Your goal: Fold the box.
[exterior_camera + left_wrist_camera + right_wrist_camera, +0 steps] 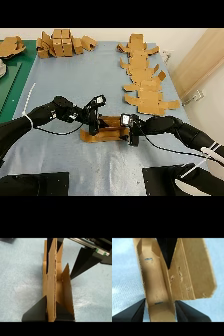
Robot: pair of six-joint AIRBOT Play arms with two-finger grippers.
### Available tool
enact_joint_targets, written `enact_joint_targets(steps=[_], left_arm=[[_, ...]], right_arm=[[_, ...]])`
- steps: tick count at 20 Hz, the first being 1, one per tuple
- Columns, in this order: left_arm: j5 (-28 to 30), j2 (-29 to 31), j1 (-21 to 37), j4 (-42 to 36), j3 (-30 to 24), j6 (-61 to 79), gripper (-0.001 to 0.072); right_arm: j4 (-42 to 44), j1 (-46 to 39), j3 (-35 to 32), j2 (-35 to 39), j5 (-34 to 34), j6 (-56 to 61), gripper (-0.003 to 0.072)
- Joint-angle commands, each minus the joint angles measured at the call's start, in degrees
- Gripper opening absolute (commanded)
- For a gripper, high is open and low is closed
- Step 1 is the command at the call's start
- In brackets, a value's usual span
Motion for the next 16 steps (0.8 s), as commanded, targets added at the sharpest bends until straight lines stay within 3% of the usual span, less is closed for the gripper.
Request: enact_joint_targets(steps=[1,16], left_arm=[[0.4,0.0,0.0,-0.2,0.0,0.0,0.0013],[0.4,0.0,0.0,-0.2,0.0,0.0,0.0012]], right_arm=[[0.9,0.0,0.1,0.0,-1.7,-0.1,0.0564],[-2.8,-1.2,0.8,-1.2,-2.8,-0.1,0.0564]])
